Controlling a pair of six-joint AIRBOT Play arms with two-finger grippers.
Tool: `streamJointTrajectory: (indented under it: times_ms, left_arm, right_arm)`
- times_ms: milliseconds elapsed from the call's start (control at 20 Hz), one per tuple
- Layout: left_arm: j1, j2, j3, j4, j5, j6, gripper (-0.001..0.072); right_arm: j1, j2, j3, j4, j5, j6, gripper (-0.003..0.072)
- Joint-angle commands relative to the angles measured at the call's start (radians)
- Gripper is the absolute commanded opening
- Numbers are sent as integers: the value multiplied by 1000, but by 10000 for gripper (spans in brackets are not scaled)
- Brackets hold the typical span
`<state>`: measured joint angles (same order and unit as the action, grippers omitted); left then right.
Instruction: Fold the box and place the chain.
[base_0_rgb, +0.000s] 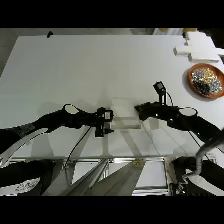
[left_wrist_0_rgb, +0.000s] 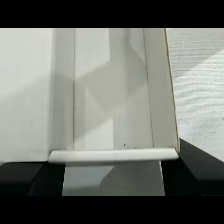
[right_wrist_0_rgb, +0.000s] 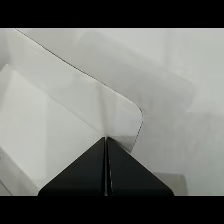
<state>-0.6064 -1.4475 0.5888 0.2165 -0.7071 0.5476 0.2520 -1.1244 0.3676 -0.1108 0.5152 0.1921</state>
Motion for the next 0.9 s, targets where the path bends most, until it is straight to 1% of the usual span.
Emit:
streamJointTrajectory:
  times_ms: [0, 100, 150, 250, 400, 500, 550, 650, 700, 750, 800, 850]
  left_arm:
    - [0, 0, 1, 1, 0, 2, 203]
    - [0, 1, 1, 1, 0, 2, 203]
    - [0, 1, 1, 1, 0, 2, 203]
    - [0, 1, 1, 1, 0, 2, 203]
    - [0, 1, 1, 1, 0, 2, 203]
    - [0, 1, 1, 1, 0, 2, 203]
    - [0, 1, 1, 1, 0, 2, 203]
    - [0, 1, 1, 1, 0, 2, 203]
    - [0, 1, 1, 1, 0, 2, 203]
    - [0, 1, 1, 1, 0, 2, 203]
    - [0, 1, 1, 1, 0, 2, 203]
    - [0, 1, 1, 1, 0, 2, 203]
  right_arm:
    - [-1, -24, 3, -97, 11, 127, 16]
    - [-1, -13, 27, -111, 89, 147, 16]
    - [-1, 3, 45, -142, 122, 169, 16]
    - [-1, 63, 75, -266, 170, 266, 16]
    - [-1, 203, 100, -553, 188, 383, 16]
    - [0, 300, 102, -771, 230, 379, 16]
    - [-1, 340, 102, -895, 269, 346, 16]
    - [-1, 367, 102, -1086, 401, 213, 16]
    - [0, 361, 101, -1127, 470, 145, 16]
    - [0, 352, 97, -1129, 516, 75, 16]
    - [0, 340, 88, -1101, 536, 10, 18]
    - [0, 322, 79, -1064, 536, -50, 82]
